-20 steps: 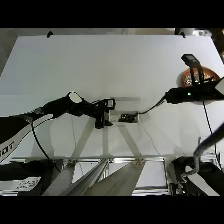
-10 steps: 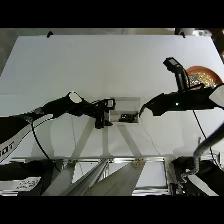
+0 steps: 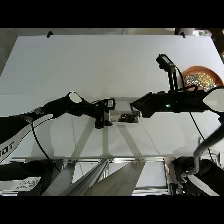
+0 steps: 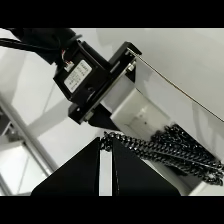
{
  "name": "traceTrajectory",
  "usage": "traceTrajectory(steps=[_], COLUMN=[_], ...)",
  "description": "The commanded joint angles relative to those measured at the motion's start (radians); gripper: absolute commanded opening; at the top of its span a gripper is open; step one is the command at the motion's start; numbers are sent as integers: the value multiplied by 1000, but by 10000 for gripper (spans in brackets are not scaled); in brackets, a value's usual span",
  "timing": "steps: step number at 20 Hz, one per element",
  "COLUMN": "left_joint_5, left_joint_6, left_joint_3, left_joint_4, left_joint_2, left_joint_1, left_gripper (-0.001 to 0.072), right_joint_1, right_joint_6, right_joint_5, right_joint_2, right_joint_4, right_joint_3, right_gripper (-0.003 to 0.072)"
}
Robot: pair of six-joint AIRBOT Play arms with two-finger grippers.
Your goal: Fold the box and place the chain.
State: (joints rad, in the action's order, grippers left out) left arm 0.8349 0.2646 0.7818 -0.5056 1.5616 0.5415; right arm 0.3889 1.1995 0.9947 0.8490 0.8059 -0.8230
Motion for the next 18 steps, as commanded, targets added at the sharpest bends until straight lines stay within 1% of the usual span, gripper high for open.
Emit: traceTrajectory(steps=[1,7,11,13,16,18], left_joint_5=[0,0,0,0,0,-1], left_joint_6=[0,0,0,0,0,0], left_joint_3=[1,1,1,1,1,1], left_joint_4=[0,0,0,0,0,0], left_joint_2=[0,0,0,0,0,0], left_joint_1=[-1,-1,-1,-1,-1,-1], left_gripper=[450,450,450,450,450,450], right_joint_1=[5,5,5,5,5,5], right_joint_6=[-4,-54,-53,-57,-57,-56], right_joint_5=[-13,-13,-13,-13,-16,-14], right_joint_2=[-1,-1,-1,-1,-1,-1], right_joint_4=[-34,-136,-139,-164,-146,-108], right_joint_3=[0,0,0,0,0,1], right_gripper=[16,16,16,16,16,16])
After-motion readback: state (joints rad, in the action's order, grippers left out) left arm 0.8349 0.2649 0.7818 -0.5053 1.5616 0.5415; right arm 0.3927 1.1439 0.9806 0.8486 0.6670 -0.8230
